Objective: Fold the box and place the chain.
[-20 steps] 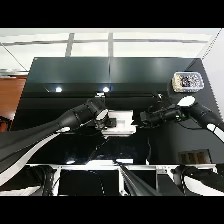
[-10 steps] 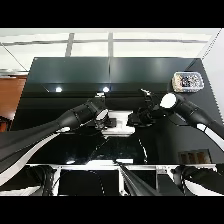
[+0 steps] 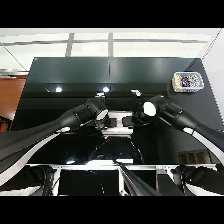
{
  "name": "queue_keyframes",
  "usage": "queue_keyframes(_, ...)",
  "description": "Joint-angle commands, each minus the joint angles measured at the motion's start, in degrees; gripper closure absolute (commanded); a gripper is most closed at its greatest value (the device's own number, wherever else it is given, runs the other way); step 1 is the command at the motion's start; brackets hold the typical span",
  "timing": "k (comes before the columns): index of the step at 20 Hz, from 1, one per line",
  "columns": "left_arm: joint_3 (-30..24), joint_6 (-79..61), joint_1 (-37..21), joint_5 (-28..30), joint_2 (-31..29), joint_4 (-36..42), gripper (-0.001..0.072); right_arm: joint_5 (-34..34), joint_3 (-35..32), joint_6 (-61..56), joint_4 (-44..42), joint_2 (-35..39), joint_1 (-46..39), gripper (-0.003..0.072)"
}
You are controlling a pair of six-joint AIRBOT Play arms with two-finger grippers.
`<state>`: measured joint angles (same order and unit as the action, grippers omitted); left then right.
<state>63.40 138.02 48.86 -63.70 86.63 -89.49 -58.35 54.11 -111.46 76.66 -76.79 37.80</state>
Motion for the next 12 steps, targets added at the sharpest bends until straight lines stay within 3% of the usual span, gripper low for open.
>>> queue_keyframes(1, 0.0, 0.0, 0.0, 0.0, 0.0, 0.0, 0.0686, -3.1, 2.7, -9.6, 8.5, -2.4, 3.1, 0.0341)
queue_keyframes(11, 0.0, 0.0, 0.0, 0.0, 0.0, 0.0, 0.0687, -2.8, 2.8, -14.4, 6.1, -6.3, 3.1, 0.0342)
queue_keyframes(12, 0.0, 0.0, 0.0, 0.0, 0.0, 0.0, 0.0687, -2.8, 2.8, -14.7, 6.1, -6.3, 3.1, 0.0441)
